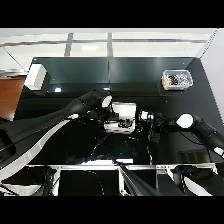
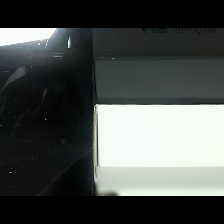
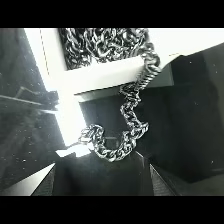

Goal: Fold the box and place the chain.

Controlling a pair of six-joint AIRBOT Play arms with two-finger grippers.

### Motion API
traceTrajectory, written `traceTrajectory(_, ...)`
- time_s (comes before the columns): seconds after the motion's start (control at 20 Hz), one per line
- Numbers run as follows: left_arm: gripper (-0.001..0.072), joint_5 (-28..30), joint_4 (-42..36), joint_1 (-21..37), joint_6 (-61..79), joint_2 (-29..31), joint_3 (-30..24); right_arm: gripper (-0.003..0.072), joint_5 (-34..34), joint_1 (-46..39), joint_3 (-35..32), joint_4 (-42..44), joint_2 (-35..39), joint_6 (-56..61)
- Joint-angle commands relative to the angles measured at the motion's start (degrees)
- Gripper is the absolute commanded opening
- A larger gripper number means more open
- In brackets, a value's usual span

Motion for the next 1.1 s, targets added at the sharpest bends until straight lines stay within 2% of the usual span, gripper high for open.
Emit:
traceTrajectory(0.0,0.0027,0.00,0.00,0.04,0.00,0.00,0.07,0.0707,-5.38,0.42,-0.31,2.62,-1.79,-4.59)
traceTrajectory(0.15,0.0027,0.00,0.00,0.04,0.00,0.00,0.07,0.0706,-5.49,0.42,-0.31,5.90,-2.08,-7.23)
traceTrajectory(0.6,0.0027,-0.04,0.00,0.04,0.00,0.00,0.07,0.0706,-4.59,0.42,-0.31,5.64,-3.19,-7.87)
traceTrajectory(0.65,0.0027,-0.04,0.00,0.04,0.00,0.00,0.07,0.0687,-4.61,0.42,-0.31,5.64,-3.21,-7.89)
traceTrajectory(0.7,0.0027,-0.04,0.00,0.04,0.00,0.00,0.07,0.0595,-4.59,0.42,-0.31,5.66,-3.28,-7.87)
traceTrajectory(0.95,0.0027,-0.04,0.00,0.04,0.00,0.00,0.07,0.0588,-5.07,0.42,-0.31,5.64,-3.43,-7.85)
traceTrajectory(1.0,0.0027,-0.04,0.00,0.04,0.00,0.00,0.07,0.0531,-5.07,0.42,-0.31,5.64,-3.43,-7.85)
traceTrajectory(1.05,0.0027,-0.04,0.00,0.04,0.00,0.00,0.07,0.0426,-5.03,0.42,-0.31,5.64,-3.43,-7.82)
